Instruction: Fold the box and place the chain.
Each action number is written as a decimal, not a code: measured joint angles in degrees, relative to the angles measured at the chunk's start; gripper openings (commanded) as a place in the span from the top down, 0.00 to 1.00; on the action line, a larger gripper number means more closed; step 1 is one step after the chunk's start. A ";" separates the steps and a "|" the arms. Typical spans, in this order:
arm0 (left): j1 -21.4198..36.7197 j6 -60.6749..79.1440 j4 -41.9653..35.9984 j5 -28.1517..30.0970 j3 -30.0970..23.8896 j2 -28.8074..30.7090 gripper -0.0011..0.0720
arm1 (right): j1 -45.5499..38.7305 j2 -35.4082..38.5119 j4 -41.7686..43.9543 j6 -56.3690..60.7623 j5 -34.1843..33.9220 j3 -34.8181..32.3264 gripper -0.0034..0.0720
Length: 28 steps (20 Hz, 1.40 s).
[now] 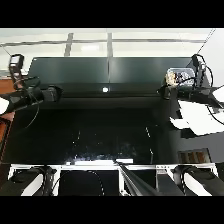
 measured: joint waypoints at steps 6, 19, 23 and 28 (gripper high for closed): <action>-0.72 -3.82 6.82 -3.15 2.25 -8.87 0.02 | -19.89 -7.52 -23.71 15.43 -1.79 8.81 0.00; -0.94 -6.80 9.01 -5.31 2.93 -11.96 0.02 | -56.54 -40.46 -19.63 -6.58 27.17 41.03 0.00; -0.94 -6.80 7.65 -5.31 2.93 -11.96 0.02 | -54.49 -47.10 -17.07 -12.39 30.58 44.22 0.00; -0.94 -6.82 7.10 -5.55 2.93 -11.96 0.02 | -50.77 -49.42 -17.29 -15.80 32.61 46.36 0.53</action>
